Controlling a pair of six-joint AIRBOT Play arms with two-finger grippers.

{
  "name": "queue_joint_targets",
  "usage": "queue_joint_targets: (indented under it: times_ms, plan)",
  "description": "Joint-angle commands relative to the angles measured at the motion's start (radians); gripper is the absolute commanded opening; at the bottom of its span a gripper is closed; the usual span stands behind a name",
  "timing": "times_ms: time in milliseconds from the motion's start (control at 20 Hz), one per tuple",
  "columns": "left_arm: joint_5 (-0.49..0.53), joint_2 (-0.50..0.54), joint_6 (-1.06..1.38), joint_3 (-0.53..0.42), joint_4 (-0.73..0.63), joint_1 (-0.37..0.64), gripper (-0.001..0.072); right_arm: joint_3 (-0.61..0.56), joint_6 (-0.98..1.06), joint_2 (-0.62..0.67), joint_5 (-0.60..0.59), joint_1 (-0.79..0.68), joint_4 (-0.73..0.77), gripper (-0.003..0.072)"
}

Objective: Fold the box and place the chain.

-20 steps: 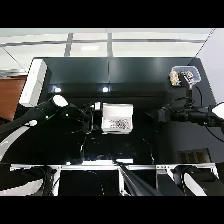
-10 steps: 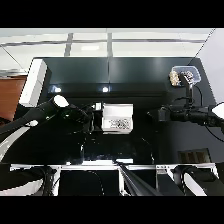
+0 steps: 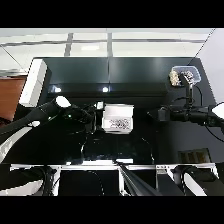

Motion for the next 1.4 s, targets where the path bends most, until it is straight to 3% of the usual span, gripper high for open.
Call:
queue_joint_targets:
  times_ms: [0,100,200,300,500,550,600,700,800,1000,1050,1250,1350]
  plan:
    - [0.006,-0.006,0.002,0.000,-0.003,-0.005,0.0718,0.000,0.003,0.000,-0.001,0.000,0.000,0.0340]
    - [0.010,-0.006,0.002,0.000,-0.004,-0.006,0.0665,0.000,0.003,0.000,-0.005,0.000,0.000,0.0340]
    - [0.010,-0.006,0.003,0.000,-0.003,-0.007,0.0383,0.000,0.003,0.000,-0.009,0.000,0.000,0.0340]
    - [0.010,-0.006,0.007,0.000,-0.003,-0.007,0.0283,0.000,0.004,-0.001,-0.009,0.000,0.000,0.0340]
    - [0.011,-0.006,0.006,0.000,-0.003,-0.007,0.0281,0.000,0.045,-0.002,-0.072,0.015,0.000,0.0340]
    - [0.011,-0.006,0.006,0.000,-0.003,-0.007,0.0281,0.000,0.108,-0.007,-0.153,0.041,0.011,0.0416]
    - [0.011,-0.006,0.006,0.000,-0.003,-0.007,0.0281,0.000,0.137,-0.016,-0.226,0.073,0.035,0.0705]
    - [0.015,-0.006,0.006,0.000,-0.003,-0.007,0.0281,0.003,0.119,-0.061,-0.409,0.152,0.148,0.0712]
    - [0.027,-0.006,0.006,0.000,-0.003,-0.007,0.0282,0.053,0.119,-0.169,-0.496,0.207,0.199,0.0712]
    - [0.033,-0.006,0.006,0.000,-0.003,-0.007,0.0282,0.182,0.098,-0.399,-0.457,0.290,0.185,0.0712]
    - [0.033,-0.006,0.006,0.000,-0.003,-0.007,0.0282,0.194,0.010,-0.426,-0.440,0.314,0.182,0.0712]
    - [0.032,-0.006,0.006,0.000,-0.004,-0.007,0.0289,0.204,-0.365,-0.431,-0.371,0.387,0.100,0.0712]
    - [0.032,-0.006,0.006,0.000,-0.004,-0.007,0.0289,0.233,-0.429,-0.427,-0.284,0.389,0.021,0.0712]
